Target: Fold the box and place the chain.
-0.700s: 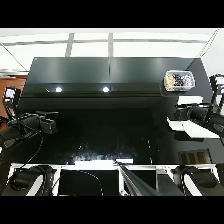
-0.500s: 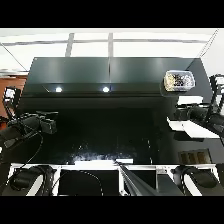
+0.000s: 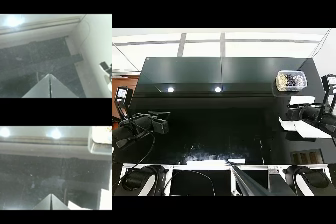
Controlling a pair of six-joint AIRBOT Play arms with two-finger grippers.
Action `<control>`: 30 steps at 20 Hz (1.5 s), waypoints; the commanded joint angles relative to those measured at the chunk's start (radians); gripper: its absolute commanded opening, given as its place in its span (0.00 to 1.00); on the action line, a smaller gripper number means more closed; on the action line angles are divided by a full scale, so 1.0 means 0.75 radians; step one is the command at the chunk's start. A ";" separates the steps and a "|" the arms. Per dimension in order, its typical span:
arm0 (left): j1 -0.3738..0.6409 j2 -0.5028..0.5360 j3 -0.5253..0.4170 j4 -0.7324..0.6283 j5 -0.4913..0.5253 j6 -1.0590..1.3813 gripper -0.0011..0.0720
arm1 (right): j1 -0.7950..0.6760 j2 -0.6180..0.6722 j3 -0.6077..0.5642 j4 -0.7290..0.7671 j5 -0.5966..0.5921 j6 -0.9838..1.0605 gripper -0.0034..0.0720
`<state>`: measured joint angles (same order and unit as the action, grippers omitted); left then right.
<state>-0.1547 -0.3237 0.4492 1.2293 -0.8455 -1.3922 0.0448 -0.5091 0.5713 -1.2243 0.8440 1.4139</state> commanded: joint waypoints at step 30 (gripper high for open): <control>-0.069 -0.497 0.119 -0.058 0.437 -0.001 0.99 | -1.600 -1.310 0.992 0.046 0.689 -0.322 1.00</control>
<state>-0.2054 -0.6933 0.5369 1.1919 -0.5022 -1.3922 -1.0817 -1.3735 1.2957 -1.3136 1.2732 1.3560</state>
